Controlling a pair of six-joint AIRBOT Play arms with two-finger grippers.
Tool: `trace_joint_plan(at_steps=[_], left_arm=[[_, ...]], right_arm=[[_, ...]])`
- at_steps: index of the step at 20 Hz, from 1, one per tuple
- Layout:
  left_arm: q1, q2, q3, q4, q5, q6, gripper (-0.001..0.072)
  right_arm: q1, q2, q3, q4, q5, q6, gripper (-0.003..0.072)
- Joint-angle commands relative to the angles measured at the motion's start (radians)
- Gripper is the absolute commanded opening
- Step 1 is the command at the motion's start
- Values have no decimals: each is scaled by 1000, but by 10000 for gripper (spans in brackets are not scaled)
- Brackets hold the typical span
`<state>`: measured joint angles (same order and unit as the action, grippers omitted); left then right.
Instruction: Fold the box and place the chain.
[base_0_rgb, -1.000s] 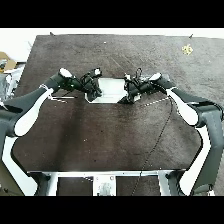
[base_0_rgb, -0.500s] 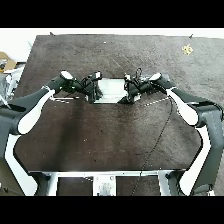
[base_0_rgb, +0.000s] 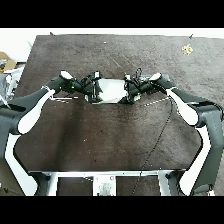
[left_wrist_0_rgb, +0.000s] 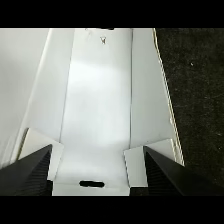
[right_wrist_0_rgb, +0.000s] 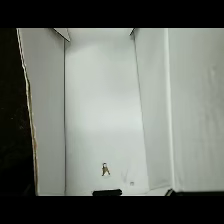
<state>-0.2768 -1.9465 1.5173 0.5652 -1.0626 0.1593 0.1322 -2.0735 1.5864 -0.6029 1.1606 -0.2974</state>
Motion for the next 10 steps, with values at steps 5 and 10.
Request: trace_joint_plan(at_steps=[5, 10], left_arm=[[15, 7, 12, 3, 1, -30, 341], [103, 7, 153, 3, -251, -263, 10]], right_arm=[[1, 0, 0, 1, 0, 2, 442], [1, 0, 0, 1, -1, 2, 442]])
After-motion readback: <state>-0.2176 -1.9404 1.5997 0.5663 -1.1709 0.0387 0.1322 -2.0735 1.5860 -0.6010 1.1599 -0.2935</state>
